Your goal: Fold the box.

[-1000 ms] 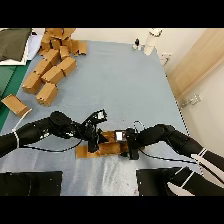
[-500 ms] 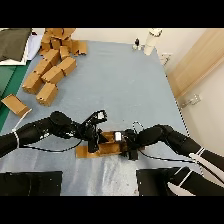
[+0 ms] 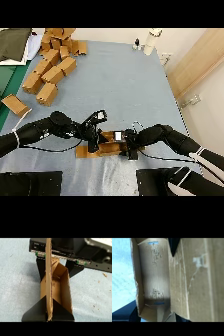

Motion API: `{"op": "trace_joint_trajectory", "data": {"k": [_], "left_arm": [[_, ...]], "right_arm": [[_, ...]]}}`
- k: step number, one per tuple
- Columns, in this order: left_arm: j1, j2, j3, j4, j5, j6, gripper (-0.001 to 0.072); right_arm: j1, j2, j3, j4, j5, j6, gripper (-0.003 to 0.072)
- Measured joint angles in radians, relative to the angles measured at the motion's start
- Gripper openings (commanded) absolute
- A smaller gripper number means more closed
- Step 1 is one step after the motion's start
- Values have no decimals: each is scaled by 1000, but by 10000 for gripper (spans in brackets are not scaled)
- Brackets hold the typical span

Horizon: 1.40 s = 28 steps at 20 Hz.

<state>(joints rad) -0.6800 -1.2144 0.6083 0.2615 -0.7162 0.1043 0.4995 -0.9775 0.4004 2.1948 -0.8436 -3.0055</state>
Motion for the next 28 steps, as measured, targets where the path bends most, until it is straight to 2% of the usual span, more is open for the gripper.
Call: {"op": "trace_joint_trajectory", "data": {"k": [21,22,23,24,28], "left_arm": [[0,0,0,-6,6,-24,13],[0,0,0,-6,6,-39,130],[0,0,0,-5,10,-50,431],[1,0,0,-5,21,-67,552],[19,18,-1,24,40,-171,551]], "right_arm": [[0,0,0,3,-3,13,497],[0,0,0,4,-3,13,497],[0,0,0,4,-3,14,497],[0,0,0,4,-3,15,497],[0,-1,0,6,-3,19,497]]}}
